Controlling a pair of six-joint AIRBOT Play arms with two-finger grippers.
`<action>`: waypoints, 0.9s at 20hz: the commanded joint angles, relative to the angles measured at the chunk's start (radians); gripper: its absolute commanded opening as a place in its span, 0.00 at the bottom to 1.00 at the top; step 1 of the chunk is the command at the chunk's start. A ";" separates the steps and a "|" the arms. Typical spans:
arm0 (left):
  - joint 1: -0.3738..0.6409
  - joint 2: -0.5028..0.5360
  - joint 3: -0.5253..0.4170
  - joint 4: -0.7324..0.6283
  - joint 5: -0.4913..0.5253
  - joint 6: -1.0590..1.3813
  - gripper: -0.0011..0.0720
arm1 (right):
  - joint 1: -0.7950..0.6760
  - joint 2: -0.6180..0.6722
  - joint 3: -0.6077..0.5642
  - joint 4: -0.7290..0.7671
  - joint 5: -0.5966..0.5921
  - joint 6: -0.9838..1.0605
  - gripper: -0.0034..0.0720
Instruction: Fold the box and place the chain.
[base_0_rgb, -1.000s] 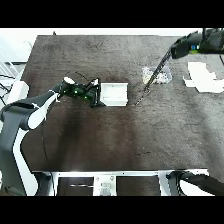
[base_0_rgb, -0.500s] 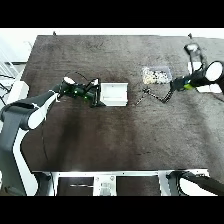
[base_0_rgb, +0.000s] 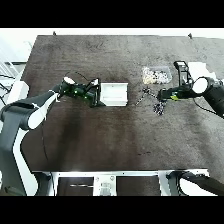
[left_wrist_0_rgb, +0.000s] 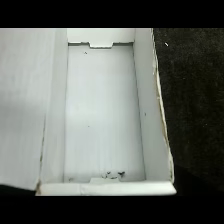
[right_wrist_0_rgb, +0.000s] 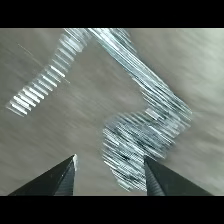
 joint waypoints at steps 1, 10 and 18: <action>0.000 0.000 0.000 0.000 0.000 0.000 0.57 | 0.053 -0.032 -0.007 0.132 -0.153 0.009 0.64; 0.000 0.000 0.000 0.000 -0.001 -0.003 0.57 | 0.085 -0.344 0.099 0.168 -0.200 0.053 0.59; 0.000 0.000 0.000 0.000 -0.008 -0.003 0.57 | 0.077 -0.401 0.172 0.051 -0.139 0.141 0.50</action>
